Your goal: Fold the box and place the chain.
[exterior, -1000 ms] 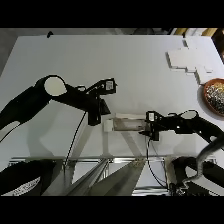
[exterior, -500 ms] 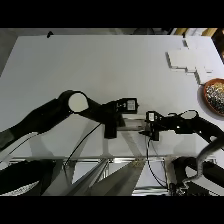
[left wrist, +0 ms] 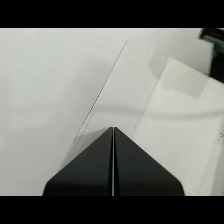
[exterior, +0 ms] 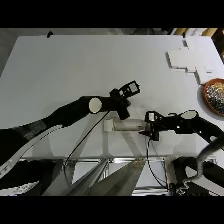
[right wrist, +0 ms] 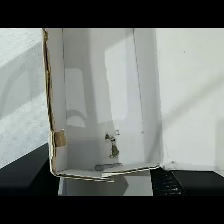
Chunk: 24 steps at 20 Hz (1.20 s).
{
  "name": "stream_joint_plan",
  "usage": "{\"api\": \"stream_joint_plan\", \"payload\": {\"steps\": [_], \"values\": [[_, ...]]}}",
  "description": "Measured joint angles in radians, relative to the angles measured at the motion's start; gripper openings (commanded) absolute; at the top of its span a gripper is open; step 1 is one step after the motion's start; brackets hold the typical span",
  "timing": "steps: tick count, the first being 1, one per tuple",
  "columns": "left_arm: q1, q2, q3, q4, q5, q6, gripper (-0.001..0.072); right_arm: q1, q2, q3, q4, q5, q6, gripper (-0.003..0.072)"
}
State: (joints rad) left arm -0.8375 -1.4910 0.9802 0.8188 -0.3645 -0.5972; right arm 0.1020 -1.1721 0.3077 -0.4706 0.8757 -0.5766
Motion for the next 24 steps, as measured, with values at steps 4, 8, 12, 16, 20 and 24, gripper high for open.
{"api": "stream_joint_plan", "payload": {"steps": [4, 8, 12, 16, 20, 24], "values": [[0.011, -0.036, 0.000, 0.000, 0.000, -0.010, 0.0005, 0.000, 0.000, 0.000, 0.000, 0.000, 0.000, 0.0407], [0.015, 0.028, 0.000, 0.033, -0.069, -0.011, 0.0005, 0.000, 0.000, 0.000, 0.000, 0.000, 0.000, 0.0407], [0.015, 0.104, 0.000, 0.099, -0.259, -0.017, 0.0005, 0.000, 0.000, 0.000, 0.000, 0.000, 0.000, 0.0407], [0.011, 0.109, 0.000, 0.208, -0.461, -0.080, 0.0007, 0.000, 0.000, 0.000, 0.000, 0.000, 0.000, 0.0407], [0.014, 0.101, 0.000, 0.292, -0.539, -0.139, 0.0006, 0.000, 0.000, 0.000, 0.000, 0.000, 0.000, 0.0407], [0.043, 0.111, -0.002, 0.345, -0.598, -0.190, 0.0008, 0.000, 0.000, 0.000, 0.000, 0.000, 0.000, 0.0407]]}}
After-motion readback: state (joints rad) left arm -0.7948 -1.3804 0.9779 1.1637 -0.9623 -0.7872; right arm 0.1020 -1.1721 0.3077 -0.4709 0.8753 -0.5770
